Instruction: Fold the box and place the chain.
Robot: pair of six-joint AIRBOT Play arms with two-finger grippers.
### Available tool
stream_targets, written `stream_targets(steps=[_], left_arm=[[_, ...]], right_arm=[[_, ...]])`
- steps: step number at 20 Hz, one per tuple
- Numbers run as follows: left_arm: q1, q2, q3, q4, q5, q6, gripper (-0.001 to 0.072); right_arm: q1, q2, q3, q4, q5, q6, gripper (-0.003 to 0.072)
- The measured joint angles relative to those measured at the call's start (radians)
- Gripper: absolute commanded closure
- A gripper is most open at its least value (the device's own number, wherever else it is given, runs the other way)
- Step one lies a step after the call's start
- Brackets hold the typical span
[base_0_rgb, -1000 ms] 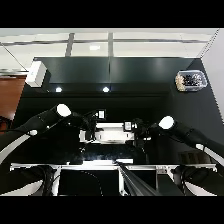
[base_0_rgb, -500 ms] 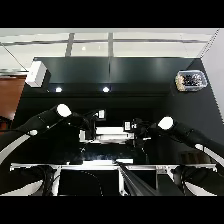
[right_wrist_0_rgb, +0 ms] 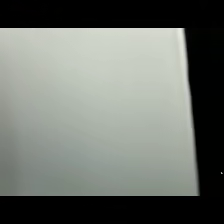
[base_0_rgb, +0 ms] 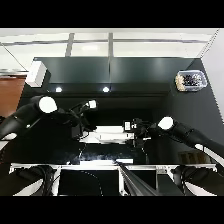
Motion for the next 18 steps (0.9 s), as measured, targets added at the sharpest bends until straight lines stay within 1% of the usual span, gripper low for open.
stream_targets(steps=[1, 3, 4, 6, 8, 11, 14, 16, 18], left_arm=[[0.005, 0.023, 0.002, 0.023, -0.034, -0.057, 0.0684], [0.011, 0.058, 0.003, 0.043, -0.115, -0.158, 0.0684], [0.013, 0.069, -0.003, 0.024, -0.142, -0.2, 0.0683], [0.013, 0.081, -0.032, -0.089, -0.158, -0.251, 0.0683], [0.004, 0.084, -0.068, -0.23, -0.141, -0.269, 0.0683], [-0.012, 0.07, -0.112, -0.415, -0.021, -0.24, 0.0683], [-0.021, 0.028, -0.136, -0.579, 0.171, -0.181, 0.0683], [-0.024, -0.01, -0.138, -0.613, 0.292, -0.158, 0.0684], [-0.025, -0.055, -0.124, -0.578, 0.348, -0.147, 0.0683]], right_arm=[[0.0, 0.0, 0.0, 0.0, 0.0, 0.0, 0.0317], [0.0, 0.0, 0.0, 0.0, 0.0, 0.0, 0.0317], [0.0, 0.0, 0.0, 0.0, 0.0, 0.0, 0.0317], [0.0, 0.0, 0.0, 0.0, 0.0, 0.0, 0.0318], [0.0, 0.0, 0.0, 0.0, 0.0, 0.0, 0.0317], [0.0, 0.0, 0.0, 0.0, 0.0, 0.0, 0.0317], [0.0, 0.0, 0.0, 0.0, 0.0, 0.0, 0.0317], [0.0, 0.0, 0.0, 0.0, 0.0, 0.0, 0.0317], [0.0, 0.0, 0.0, 0.0, 0.0, 0.0, 0.0317]])
